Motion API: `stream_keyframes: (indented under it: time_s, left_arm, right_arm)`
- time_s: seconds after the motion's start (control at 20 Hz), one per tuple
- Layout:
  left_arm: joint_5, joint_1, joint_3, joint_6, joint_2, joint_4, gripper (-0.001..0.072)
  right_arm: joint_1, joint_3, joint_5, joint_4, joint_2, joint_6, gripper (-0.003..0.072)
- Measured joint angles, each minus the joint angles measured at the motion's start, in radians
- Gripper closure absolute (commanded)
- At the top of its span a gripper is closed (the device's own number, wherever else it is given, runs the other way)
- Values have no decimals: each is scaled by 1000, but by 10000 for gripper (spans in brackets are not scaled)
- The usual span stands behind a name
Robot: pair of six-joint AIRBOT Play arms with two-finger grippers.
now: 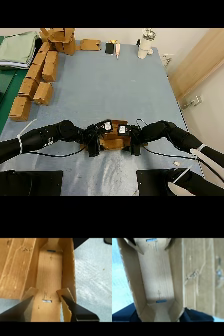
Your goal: Fold the box.
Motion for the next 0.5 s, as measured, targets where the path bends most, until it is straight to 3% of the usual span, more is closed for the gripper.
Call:
stream_keyframes:
  time_s: [0.05, 0.1, 0.15, 0.35, 0.5]
  left_arm:
    - [0, 0, 0, 0, 0, 0, 200]
    - [0, 0, 0, -1, 0, 2, 548]
    - [3, 0, 0, -1, 0, 3, 691]
    - [-2, 0, 5, -30, 10, 49, 699]
    - [-13, 1, 8, -159, 64, 162, 699]
  right_arm:
    - [0, 0, 0, 0, 0, 0, 179]
    - [0, 0, 0, 0, 0, 0, 180]
    - [0, 0, 0, 0, 0, 1, 180]
    - [0, 0, 0, 0, 0, 1, 179]
    - [0, 0, 0, 0, 0, 1, 180]
